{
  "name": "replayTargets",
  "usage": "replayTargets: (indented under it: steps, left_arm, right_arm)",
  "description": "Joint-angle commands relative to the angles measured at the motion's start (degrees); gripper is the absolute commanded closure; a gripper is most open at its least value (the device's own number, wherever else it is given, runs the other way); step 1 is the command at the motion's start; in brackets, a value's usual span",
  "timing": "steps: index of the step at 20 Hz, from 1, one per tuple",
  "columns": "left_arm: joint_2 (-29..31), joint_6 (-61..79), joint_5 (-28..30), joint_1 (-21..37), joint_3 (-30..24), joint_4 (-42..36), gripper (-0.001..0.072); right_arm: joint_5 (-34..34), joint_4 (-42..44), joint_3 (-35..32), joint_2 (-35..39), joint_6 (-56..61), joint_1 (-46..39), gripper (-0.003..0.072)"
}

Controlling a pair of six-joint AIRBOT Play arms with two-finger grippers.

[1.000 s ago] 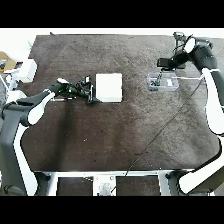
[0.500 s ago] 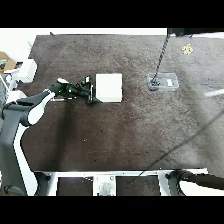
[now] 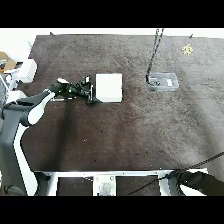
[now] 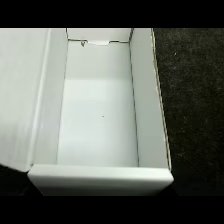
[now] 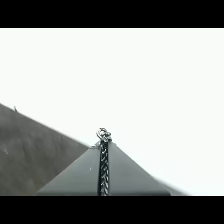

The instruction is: Fold the box and place the chain.

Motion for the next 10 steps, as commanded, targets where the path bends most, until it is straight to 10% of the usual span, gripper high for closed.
replayTargets:
  steps: [1, 10]
  left_arm:
    - [0.04, 0.02, 0.02, 0.07, 0.07, 0.0, 0.0417]
    - [0.04, 0.02, 0.0, 0.04, 0.07, 0.0, 0.0417]
  right_arm:
    - [-5.53, -0.11, -0.04, -0.81, -0.94, 3.98, 0.0685]
    - [3.72, 12.44, -9.73, -9.84, -0.61, 7.04, 0.0684]
